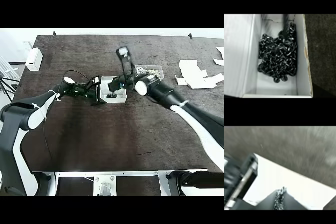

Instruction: Fold the box and place the chain.

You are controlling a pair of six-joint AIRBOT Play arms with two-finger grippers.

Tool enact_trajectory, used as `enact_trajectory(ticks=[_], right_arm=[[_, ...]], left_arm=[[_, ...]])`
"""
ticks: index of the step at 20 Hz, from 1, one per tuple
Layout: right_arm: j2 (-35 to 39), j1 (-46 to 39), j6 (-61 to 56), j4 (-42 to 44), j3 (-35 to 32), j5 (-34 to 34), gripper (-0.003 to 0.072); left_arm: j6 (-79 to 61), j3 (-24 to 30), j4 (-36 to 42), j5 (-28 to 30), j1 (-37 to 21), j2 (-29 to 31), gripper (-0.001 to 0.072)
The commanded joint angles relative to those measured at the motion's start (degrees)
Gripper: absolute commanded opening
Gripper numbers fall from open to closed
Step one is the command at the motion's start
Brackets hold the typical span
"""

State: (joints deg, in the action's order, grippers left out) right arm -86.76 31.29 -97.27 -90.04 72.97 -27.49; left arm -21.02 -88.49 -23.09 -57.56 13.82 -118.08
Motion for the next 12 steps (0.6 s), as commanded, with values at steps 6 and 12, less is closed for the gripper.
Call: enact_trajectory(ticks=[6, 12], right_arm=[[6.97, -0.5, 8.83, -1.27, -2.03, 1.88, 0.0491], [15.91, -14.19, 19.04, 0.04, -2.01, 8.85, 0.0107]], left_arm=[[0.0, 0.02, 0.0, -0.07, -0.04, -0.02, 0.051], [-0.02, 0.02, -0.02, -0.04, -0.04, -0.02, 0.051]])
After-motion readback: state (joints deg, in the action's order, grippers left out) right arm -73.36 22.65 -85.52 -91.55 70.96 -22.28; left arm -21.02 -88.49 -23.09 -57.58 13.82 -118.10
